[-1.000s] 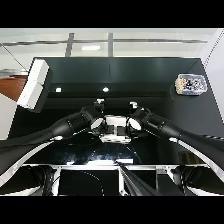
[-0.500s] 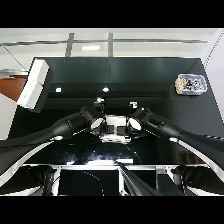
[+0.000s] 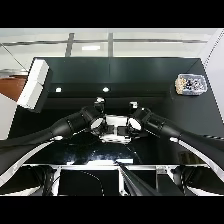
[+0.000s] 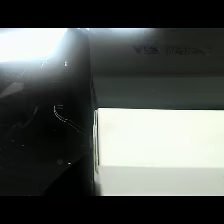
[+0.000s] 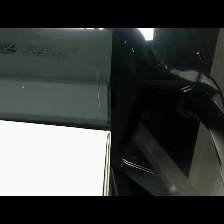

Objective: Fold the box and place the chain.

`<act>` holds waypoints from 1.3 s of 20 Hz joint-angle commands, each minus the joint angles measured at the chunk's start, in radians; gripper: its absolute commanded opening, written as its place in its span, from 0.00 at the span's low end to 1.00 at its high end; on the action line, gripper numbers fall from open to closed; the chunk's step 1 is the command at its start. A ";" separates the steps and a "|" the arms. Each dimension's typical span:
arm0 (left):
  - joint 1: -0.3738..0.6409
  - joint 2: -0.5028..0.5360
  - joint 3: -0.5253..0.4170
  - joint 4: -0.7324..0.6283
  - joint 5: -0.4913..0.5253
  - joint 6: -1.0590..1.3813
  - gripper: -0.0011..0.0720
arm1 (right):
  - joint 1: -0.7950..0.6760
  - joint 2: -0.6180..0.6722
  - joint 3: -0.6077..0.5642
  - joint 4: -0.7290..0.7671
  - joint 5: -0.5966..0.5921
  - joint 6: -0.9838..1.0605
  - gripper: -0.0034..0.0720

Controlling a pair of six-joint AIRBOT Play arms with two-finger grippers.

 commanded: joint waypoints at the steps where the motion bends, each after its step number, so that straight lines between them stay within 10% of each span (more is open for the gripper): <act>1: 0.000 0.000 0.000 0.000 -0.002 -0.002 0.05 | 0.000 0.002 0.001 0.000 0.032 0.002 0.57; 16: 0.000 0.000 0.000 0.000 0.002 -0.002 0.05 | -0.027 0.276 0.001 -0.062 0.037 -0.119 0.57; 26: 0.000 0.000 0.000 0.000 -0.001 -0.002 0.05 | -0.319 0.537 -0.004 -0.676 0.217 -0.356 0.57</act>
